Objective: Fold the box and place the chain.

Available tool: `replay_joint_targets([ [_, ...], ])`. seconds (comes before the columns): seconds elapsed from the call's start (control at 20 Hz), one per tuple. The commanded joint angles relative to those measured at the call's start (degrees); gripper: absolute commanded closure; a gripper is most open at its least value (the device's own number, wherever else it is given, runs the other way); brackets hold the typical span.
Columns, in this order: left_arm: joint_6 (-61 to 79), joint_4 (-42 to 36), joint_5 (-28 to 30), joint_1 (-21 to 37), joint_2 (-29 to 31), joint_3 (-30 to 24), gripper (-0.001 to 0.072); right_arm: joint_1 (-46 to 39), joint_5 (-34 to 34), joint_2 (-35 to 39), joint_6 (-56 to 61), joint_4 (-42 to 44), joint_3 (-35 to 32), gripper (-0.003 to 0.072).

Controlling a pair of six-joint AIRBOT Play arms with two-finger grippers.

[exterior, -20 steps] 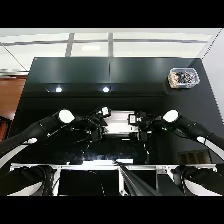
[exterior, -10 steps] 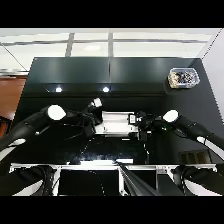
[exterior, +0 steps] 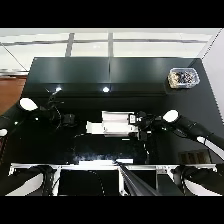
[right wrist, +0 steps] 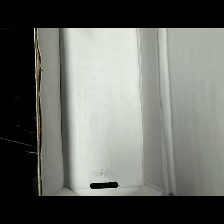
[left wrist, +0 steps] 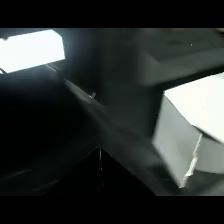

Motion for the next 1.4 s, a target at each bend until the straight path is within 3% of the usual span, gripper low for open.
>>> replay_joint_targets([
  [0.0,0.92,-9.42,-3.74,1.14,-7.26,-1.29,0.0684,0.00,0.04,-0.02,0.02,-0.02,0.00,0.0454],
  [0.2,1.40,-9.27,-1.90,-0.28,-10.54,-1.29,0.0685,0.00,0.04,-0.02,0.02,0.00,0.00,0.0454],
  [0.5,12.83,-18.97,0.59,-5.64,-11.43,-1.29,0.0684,0.02,0.04,-0.02,0.02,-0.02,0.00,0.0454],
  [0.85,16.13,-20.00,1.66,-9.49,-11.43,-1.01,0.0659,0.00,0.04,-0.02,0.02,-0.02,0.00,0.0454],
  [0.9,16.13,-20.02,0.94,-9.25,-11.43,-0.72,0.0538,0.00,0.04,-0.02,0.02,-0.02,0.00,0.0454],
  [0.95,16.09,-20.13,-0.11,-8.92,-11.43,-0.28,0.0362,0.00,0.04,-0.02,0.02,-0.02,0.00,0.0454],
  [1.0,16.06,-20.68,-1.27,-8.63,-11.41,0.24,0.0124,0.00,0.04,-0.02,0.02,-0.02,0.00,0.0454],
  [1.05,16.06,-20.90,-2.86,-8.35,-11.41,1.01,-0.0001,0.00,0.04,-0.02,0.02,-0.02,0.00,0.0454],
  [1.35,16.04,-20.98,-6.97,-9.55,-11.41,4.66,0.0001,0.00,0.04,-0.02,0.02,-0.02,0.00,0.0454],
])
